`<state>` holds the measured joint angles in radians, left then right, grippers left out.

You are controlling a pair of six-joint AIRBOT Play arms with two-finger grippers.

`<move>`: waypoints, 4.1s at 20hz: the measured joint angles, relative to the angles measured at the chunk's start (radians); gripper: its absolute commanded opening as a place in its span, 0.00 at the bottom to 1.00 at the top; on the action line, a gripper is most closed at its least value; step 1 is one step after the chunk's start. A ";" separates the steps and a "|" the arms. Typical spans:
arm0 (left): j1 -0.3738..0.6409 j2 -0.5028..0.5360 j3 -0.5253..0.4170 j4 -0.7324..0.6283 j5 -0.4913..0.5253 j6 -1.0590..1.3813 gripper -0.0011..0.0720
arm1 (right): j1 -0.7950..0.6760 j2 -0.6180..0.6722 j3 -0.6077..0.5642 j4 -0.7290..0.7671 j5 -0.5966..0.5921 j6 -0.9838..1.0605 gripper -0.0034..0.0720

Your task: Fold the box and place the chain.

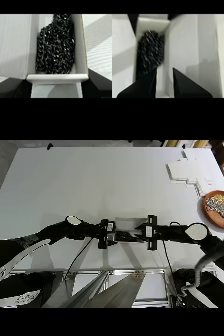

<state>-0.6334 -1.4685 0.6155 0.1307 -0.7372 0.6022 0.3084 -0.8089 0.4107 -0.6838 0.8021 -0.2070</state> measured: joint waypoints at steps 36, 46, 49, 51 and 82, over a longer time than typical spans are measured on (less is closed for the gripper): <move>0.000 0.000 0.000 0.000 0.000 0.000 0.05 | -0.137 -0.242 -0.011 -0.147 0.100 -0.055 0.28; 0.000 0.000 0.000 0.000 0.000 0.000 0.05 | -0.137 -0.227 -0.030 -0.129 0.078 0.006 0.07; 0.000 0.000 0.000 0.000 0.000 0.000 0.05 | -0.137 -0.168 -0.031 -0.253 0.078 0.121 0.07; 0.000 0.000 0.000 0.000 0.000 0.000 0.05 | -0.137 -0.098 -0.031 -0.317 0.079 0.207 0.07; 0.000 0.000 0.000 0.000 0.000 0.000 0.05 | 0.144 -0.181 0.406 -0.134 0.032 0.687 0.14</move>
<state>-0.6334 -1.4685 0.6155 0.1307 -0.7372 0.6022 0.4526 -0.9901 0.8169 -0.8177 0.8345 0.4801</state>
